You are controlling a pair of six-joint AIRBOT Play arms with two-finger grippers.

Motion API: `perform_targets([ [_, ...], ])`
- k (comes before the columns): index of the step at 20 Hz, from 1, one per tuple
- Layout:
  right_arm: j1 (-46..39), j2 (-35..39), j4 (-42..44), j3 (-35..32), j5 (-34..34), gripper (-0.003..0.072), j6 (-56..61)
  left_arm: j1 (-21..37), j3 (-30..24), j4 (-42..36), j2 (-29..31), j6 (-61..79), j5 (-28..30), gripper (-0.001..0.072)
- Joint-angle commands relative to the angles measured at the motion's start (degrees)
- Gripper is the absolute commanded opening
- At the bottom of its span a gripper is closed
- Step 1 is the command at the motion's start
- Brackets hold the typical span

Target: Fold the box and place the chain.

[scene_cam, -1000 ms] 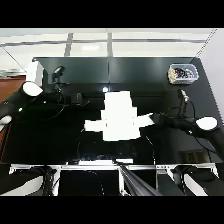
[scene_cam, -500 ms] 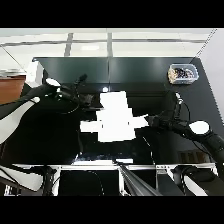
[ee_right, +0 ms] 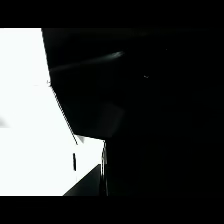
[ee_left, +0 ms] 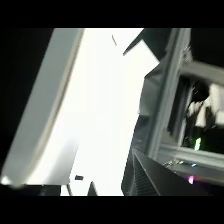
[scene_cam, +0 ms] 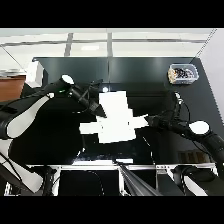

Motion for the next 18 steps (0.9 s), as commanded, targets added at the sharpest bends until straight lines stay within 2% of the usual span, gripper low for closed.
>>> perform_targets([
  [1,0.1,0.0,0.0,0.0,0.5,0.0016,0.0,-1.0,3.2,4.1,-0.5,2.1,-2.1,0.0376],
  [3,0.1,0.0,0.0,0.0,0.7,0.0016,0.0,-1.1,3.9,4.4,-1.0,2.4,-3.0,0.0345],
  [4,0.1,0.0,0.0,0.0,0.7,0.0016,0.0,-1.1,4.3,4.3,-1.4,2.4,-3.5,0.0246],
  [5,0.1,0.0,-0.1,0.0,0.7,0.0017,0.0,-1.1,4.8,4.3,-1.9,2.4,-3.8,0.0086],
  [7,0.0,0.0,-0.6,0.0,0.7,0.0019,-1.3,-1.1,5.7,4.2,-3.1,3.3,-3.8,0.003],
  [8,0.0,0.0,-1.0,0.3,0.6,0.0199,-2.0,-1.0,6.0,4.3,-3.3,3.6,-3.5,0.0028],
  [9,-0.3,0.0,-2.7,1.4,1.1,0.0583,-1.9,-1.0,6.3,4.3,-3.3,3.5,-3.4,0.0027],
  [10,-0.9,0.0,-5.9,3.8,3.8,0.0714,-2.0,-1.0,6.7,4.6,-3.1,2.2,-3.4,0.0024],
  [12,-2.2,0.0,-15.3,10.9,12.1,0.0714,-2.0,-1.0,6.6,5.1,-1.5,-0.1,-3.4,0.0022],
  [14,-2.6,0.0,-24.6,18.0,19.2,0.0714,-2.9,-1.6,3.1,5.1,3.5,0.8,-0.8,0.0022],
  [15,-2.6,0.0,-28.6,20.9,21.6,0.0714,-4.3,-2.1,0.0,4.5,7.0,3.3,2.0,0.0022],
  [18,-2.6,0.0,-32.6,24.5,23.5,0.0713,-12.1,-4.0,-14.3,-0.9,20.2,18.8,18.5,0.0026],
])
